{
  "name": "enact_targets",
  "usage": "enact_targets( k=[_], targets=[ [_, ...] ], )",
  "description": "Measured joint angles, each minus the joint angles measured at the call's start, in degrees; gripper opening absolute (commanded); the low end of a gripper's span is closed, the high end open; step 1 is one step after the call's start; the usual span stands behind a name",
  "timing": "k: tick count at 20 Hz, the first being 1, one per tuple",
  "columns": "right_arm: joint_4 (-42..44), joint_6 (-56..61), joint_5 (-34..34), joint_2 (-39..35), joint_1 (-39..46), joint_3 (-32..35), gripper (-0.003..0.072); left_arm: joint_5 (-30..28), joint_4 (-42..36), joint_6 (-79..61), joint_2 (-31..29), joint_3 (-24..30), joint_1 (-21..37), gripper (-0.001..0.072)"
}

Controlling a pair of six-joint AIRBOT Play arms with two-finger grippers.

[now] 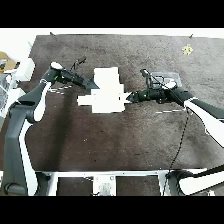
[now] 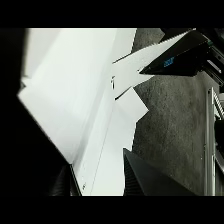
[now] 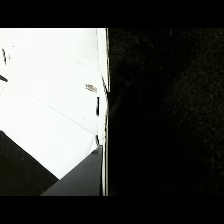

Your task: Fold the box and place the chain.

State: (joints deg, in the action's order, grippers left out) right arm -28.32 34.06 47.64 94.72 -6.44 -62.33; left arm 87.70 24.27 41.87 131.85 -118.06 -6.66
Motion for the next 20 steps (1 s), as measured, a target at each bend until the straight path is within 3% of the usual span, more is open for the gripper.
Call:
enact_targets(
  k=[14, 15, 17, 20],
  targets=[
    [0.0, -0.02, -0.04, 0.0, 0.0, 0.0, -0.0001, 0.24, -0.57, -2.43, 0.61, -0.07, -0.74, 0.0336],
    [0.0, -0.02, -0.04, 0.0, 0.0, 0.0, 0.0, 0.02, -0.46, -2.67, 0.61, -0.07, -1.01, 0.0217],
    [-0.02, -0.02, 0.0, 0.0, 0.0, 0.0, 0.0, -0.44, -0.39, -2.97, 0.61, -0.07, -1.27, 0.0197],
    [-0.46, -0.02, 0.02, 0.0, 0.0, 0.0, 0.0, -1.42, -0.24, -3.23, 0.61, -0.07, -1.49, 0.0012]
  ],
)
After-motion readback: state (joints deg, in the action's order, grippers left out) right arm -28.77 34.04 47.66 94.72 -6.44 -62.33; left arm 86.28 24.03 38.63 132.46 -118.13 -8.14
